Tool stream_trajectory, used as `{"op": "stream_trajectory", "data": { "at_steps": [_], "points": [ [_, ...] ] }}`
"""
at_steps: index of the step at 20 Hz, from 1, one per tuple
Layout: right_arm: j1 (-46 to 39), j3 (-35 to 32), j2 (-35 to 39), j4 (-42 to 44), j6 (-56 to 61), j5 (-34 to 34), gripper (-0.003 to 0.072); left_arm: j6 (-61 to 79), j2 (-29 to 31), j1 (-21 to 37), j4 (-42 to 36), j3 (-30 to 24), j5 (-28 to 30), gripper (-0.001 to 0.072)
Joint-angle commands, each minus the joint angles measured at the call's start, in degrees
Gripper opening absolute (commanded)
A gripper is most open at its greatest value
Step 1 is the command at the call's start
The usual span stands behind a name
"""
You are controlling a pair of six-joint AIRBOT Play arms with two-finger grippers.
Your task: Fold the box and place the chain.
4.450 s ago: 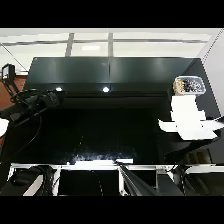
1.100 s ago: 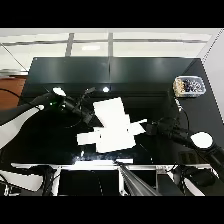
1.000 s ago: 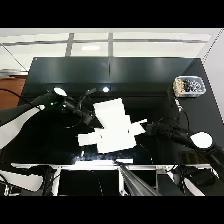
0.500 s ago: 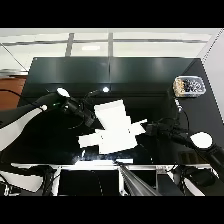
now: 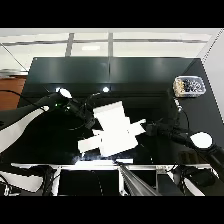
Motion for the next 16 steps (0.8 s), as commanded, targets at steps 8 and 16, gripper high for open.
{"op": "stream_trajectory", "data": {
  "at_steps": [8,16],
  "points": [
    [-12.33,15.32,0.04,-29.97,-0.02,13.42,0.0695,3.56,10.23,-1.99,11.78,-0.11,7.67,0.0023],
    [-16.06,17.73,0.04,-39.26,0.02,9.09,0.0695,16.72,25.42,-13.07,13.64,-15.06,33.31,0.0026]
  ]
}}
